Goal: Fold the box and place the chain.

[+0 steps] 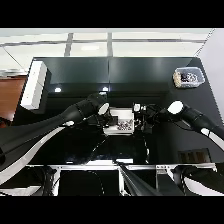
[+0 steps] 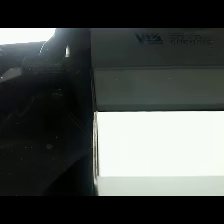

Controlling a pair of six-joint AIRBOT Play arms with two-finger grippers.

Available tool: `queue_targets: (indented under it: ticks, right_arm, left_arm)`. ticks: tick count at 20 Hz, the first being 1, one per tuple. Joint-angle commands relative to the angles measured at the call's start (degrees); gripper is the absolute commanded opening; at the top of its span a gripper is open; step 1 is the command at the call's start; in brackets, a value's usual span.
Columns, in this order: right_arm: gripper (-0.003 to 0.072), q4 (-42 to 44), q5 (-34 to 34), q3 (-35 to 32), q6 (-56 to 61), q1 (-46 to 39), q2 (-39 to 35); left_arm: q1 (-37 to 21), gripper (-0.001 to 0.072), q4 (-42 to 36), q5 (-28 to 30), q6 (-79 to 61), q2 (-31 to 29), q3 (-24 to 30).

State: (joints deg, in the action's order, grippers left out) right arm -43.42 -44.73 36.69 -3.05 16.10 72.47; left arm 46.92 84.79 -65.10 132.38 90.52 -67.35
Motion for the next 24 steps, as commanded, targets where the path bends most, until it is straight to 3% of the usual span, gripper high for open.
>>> queue_targets:
  ticks: [1, 2, 4, 5, 6, 7, 8, 9, 10, 14, 18, 21, 24]
  right_arm:
    - [0.0705, -0.74, 0.2, -0.02, 0.96, 0.13, 1.31]
    - [0.0663, -1.9, 0.37, -0.02, 1.57, 0.15, 1.44]
    - [0.0476, -3.91, 0.42, -0.02, 3.13, 0.09, 1.42]
    - [0.0462, -4.28, 0.48, -0.02, 3.52, 0.11, 1.42]
    - [0.0289, -4.24, 0.42, -0.02, 3.69, 0.09, 1.36]
    - [0.0231, -4.24, 0.44, -0.02, 3.98, 0.11, 1.29]
    - [0.0229, -4.26, 0.66, -0.02, 4.76, 0.11, 1.27]
    - [0.0097, -4.31, 0.63, 0.0, 5.64, 0.09, 1.2]
    - [0.0012, -4.59, 0.5, 0.0, 6.8, 0.09, 0.92]
    - [0.0011, -8.87, -0.04, 0.04, 20.57, -0.28, -3.85]
    - [0.001, -11.47, -5.7, 1.25, 34.23, -3.23, -15.5]
    - [0.001, -9.88, -13.4, 5.88, 43.23, -5.46, -22.6]
    - [0.001, -2.43, -17.51, 12.7, 50.07, -5.64, -25.07]
  left_arm:
    - [0.04, 0.0031, -0.02, -0.09, 0.07, -0.04, -0.04]
    - [0.02, 0.003, 0.0, -0.09, 0.07, -0.04, -0.04]
    - [0.04, 0.0031, -0.02, -0.09, 0.07, -0.04, -0.04]
    - [0.02, 0.0031, 0.0, -0.07, 0.07, -0.04, -0.04]
    - [0.02, 0.0031, 0.0, -0.07, 0.07, -0.04, -0.04]
    - [0.02, 0.0031, 0.0, -0.07, 0.07, -0.04, -0.04]
    - [0.02, 0.0031, 0.0, -0.07, 0.07, -0.04, -0.04]
    - [0.02, 0.0031, 0.0, -0.07, 0.07, -0.04, -0.04]
    - [0.02, 0.0031, 0.0, -0.07, 0.07, -0.04, -0.04]
    - [0.02, 0.0031, 0.0, -0.07, 0.07, -0.04, -0.04]
    - [0.02, 0.0031, 0.0, -0.07, 0.07, -0.04, -0.04]
    - [0.02, 0.0031, 0.0, -0.04, 0.09, -0.04, -0.04]
    - [0.02, 0.0031, 0.0, -0.07, 0.07, -0.04, -0.04]
